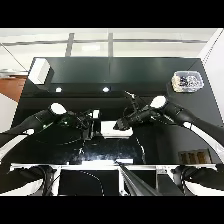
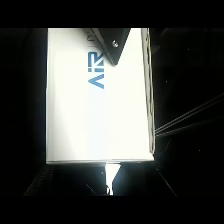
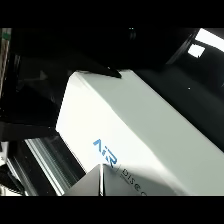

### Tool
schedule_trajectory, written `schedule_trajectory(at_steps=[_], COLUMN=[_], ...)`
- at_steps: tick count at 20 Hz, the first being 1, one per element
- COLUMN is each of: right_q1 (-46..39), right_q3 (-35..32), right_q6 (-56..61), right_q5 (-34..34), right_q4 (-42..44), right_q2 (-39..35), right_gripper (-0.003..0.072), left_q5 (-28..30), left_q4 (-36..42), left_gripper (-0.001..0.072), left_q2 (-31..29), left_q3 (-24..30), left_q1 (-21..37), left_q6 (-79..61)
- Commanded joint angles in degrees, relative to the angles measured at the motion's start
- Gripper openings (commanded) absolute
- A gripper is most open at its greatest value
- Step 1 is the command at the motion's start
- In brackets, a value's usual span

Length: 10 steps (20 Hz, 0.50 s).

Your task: Fold the box and place the chain.

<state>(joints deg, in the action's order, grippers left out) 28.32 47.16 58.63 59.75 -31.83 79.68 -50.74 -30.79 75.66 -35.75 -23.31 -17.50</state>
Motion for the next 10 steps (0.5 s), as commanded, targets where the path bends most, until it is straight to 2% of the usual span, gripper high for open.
schedule_trajectory(at_steps=[1, 3, 4, 5, 6, 10], right_q1=[-1.86, -5.92, -8.66, -11.56, -14.75, -24.63], right_q3=[2.67, 4.87, 5.73, 6.03, 6.05, 6.03], right_q6=[-1.25, -1.14, -0.35, 0.52, 1.09, 2.01], right_q5=[5.51, 7.72, 8.17, 8.2, 8.26, 10.62], right_q4=[-0.04, -2.23, -4.04, -5.35, -6.43, -7.8], right_q2=[-3.23, -7.5, -10.01, -12.35, -14.58, -18.47], right_gripper=[0.0042, 0.0042, 0.0042, 0.0042, 0.0042, 0.0043], left_q5=[-0.02, -0.2, -0.46, -0.46, -0.42, -2.56], left_q4=[-0.11, -0.31, -0.33, -0.35, -0.44, -9.77], left_gripper=[0.0466, 0.0468, 0.0516, 0.0635, 0.0719, 0.0719], left_q2=[0.04, -0.17, -0.61, -1.18, -2.1, -8.07], left_q3=[-0.02, -0.02, -0.02, -0.02, -0.04, -0.22], left_q1=[0.04, 0.15, 0.31, 0.28, 0.31, 1.73], left_q6=[-0.09, -0.07, -0.07, -0.04, 1.11, 13.44])
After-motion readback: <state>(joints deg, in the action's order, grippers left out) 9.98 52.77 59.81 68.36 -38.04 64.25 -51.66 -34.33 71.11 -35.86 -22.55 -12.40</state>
